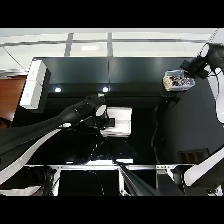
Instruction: Fold the box and place the chain.
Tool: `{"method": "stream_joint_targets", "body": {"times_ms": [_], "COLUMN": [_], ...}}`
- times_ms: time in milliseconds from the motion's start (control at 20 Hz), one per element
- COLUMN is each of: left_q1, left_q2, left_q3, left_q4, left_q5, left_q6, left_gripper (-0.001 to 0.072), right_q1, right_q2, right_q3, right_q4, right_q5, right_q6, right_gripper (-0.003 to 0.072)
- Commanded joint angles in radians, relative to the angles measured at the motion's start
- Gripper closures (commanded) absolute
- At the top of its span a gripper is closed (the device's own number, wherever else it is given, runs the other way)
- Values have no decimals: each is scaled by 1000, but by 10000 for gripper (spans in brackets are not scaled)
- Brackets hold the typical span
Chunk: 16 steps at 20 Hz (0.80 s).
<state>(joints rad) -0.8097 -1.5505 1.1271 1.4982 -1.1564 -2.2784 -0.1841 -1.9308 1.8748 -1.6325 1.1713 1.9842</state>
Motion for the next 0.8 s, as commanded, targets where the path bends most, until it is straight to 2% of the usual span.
{"method": "stream_joint_targets", "body": {"times_ms": [0,250,750], "left_q1": [0,0,0], "left_q2": [0,0,0], "left_q3": [1,1,1], "left_q4": [0,0,0], "left_q5": [0,0,-1], "left_q6": [0,0,0], "left_gripper": [685,685,685], "right_q1": [0,2,23], "right_q2": [111,265,423], "right_q3": [9,9,9], "right_q4": [2,2,6], "right_q5": [27,41,34], "right_q6": [-126,-192,-254], "right_gripper": [675,675,674]}}
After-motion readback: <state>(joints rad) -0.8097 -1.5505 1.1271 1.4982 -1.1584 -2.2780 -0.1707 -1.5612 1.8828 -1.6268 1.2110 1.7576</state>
